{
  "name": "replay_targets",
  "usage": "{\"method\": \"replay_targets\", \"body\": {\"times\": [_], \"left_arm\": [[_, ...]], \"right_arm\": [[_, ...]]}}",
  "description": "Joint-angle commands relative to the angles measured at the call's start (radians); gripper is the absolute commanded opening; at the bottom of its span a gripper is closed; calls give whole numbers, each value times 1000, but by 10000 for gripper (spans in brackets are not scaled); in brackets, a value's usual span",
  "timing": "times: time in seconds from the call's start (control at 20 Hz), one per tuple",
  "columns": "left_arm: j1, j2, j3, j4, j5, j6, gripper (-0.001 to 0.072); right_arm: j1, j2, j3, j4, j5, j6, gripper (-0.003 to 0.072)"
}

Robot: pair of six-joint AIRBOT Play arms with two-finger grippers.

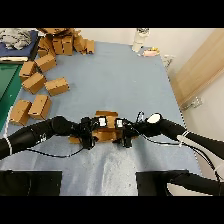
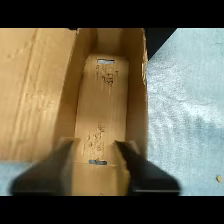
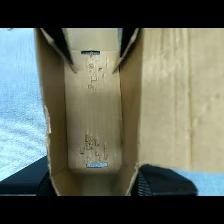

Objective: Fold the box.

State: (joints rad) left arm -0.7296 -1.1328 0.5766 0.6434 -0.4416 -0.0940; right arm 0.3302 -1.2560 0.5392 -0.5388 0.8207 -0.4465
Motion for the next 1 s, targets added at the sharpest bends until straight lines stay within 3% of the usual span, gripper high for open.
{"method": "replay_targets", "body": {"times": [0.0,0.1,0.25,0.45,0.55,0.7,0.95], "left_arm": [[2,0,0,15,-7,-8,12],[2,15,2,107,-7,-108,11],[53,136,2,399,-62,-568,10],[188,432,2,810,-327,-1144,10],[269,545,0,930,-447,-1447,10],[377,575,-51,862,-589,-1626,10],[394,479,-210,573,-481,-1646,9]], "right_arm": [[0,0,0,0,1,0,505],[0,0,0,0,1,0,505],[0,0,0,0,1,0,505],[0,0,0,0,1,0,505],[0,0,0,0,1,0,505],[0,0,0,0,1,0,505],[0,0,0,0,1,0,505]]}}
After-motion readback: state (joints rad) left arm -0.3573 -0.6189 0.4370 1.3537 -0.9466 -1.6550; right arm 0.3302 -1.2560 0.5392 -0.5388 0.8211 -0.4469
